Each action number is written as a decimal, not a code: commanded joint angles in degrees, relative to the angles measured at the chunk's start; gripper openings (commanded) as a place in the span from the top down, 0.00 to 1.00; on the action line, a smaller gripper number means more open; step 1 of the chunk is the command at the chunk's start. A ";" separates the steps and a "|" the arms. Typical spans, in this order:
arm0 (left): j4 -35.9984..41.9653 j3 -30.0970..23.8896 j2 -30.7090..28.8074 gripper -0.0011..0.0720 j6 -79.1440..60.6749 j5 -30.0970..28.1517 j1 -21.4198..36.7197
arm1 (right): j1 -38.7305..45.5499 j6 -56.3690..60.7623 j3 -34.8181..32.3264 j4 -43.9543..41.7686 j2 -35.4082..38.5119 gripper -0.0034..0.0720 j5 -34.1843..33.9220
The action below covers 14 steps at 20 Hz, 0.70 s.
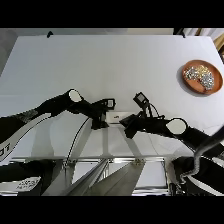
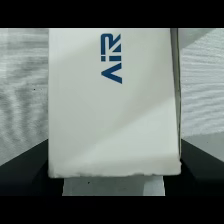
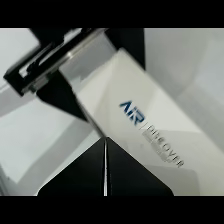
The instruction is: Fold the box and place the chain.
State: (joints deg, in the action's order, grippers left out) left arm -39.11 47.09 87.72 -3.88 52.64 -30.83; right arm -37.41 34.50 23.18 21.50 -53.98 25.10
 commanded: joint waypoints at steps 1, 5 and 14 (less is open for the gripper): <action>-0.33 0.00 -0.02 0.56 -0.37 -0.11 0.02 | 0.04 -0.35 3.93 0.98 1.99 0.93 -0.42; -0.33 0.00 -0.02 0.56 -0.37 -0.13 0.02 | 4.33 8.52 10.16 11.21 3.39 0.93 7.06; -0.33 0.00 -0.02 0.56 -0.37 -0.11 0.02 | 18.84 17.66 12.52 18.45 2.21 0.93 25.40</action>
